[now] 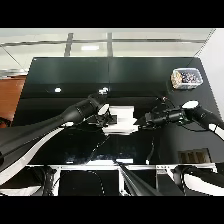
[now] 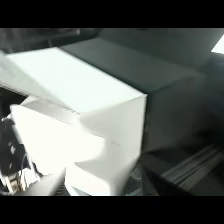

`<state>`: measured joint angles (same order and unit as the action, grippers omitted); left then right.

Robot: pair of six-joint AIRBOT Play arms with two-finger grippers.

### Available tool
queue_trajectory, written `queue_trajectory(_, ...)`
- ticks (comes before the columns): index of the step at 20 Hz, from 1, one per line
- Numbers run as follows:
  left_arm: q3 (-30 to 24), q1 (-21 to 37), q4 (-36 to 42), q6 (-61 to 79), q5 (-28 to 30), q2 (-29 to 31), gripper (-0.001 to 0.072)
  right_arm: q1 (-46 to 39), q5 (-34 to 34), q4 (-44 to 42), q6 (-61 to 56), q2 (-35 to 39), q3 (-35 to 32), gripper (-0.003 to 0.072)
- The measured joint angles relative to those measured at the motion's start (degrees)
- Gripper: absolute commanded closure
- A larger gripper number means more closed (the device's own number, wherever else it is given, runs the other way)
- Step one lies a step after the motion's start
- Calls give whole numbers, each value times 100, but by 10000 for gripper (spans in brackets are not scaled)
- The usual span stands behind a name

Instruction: Fold the box and place the chain.

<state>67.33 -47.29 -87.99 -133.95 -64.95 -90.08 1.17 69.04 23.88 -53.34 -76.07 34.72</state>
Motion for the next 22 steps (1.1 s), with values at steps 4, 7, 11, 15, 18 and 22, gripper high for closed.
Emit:
queue_trajectory(4, 0, 0, 0, 0, -2, 0, 684, 7, 153, 20, -17, -4, 94, 226)
queue_trajectory(7, 0, 0, 0, 0, -2, 0, 684, 57, 142, 24, -142, -4, 133, 242)
queue_trajectory(11, 0, 0, 0, 0, -4, 0, 684, 339, -74, 39, -496, -4, 254, 243)
queue_trajectory(15, 0, 0, 0, 0, -4, 0, 684, 881, -358, 621, -1342, -4, 691, 244)
queue_trajectory(18, 0, 0, 0, 0, -2, 2, 684, 1325, -531, 1412, -2135, -4, 1117, 244)
queue_trajectory(22, 0, 0, 0, 0, 13, 2, 683, 1838, -726, 2275, -3147, -4, 1517, 324)
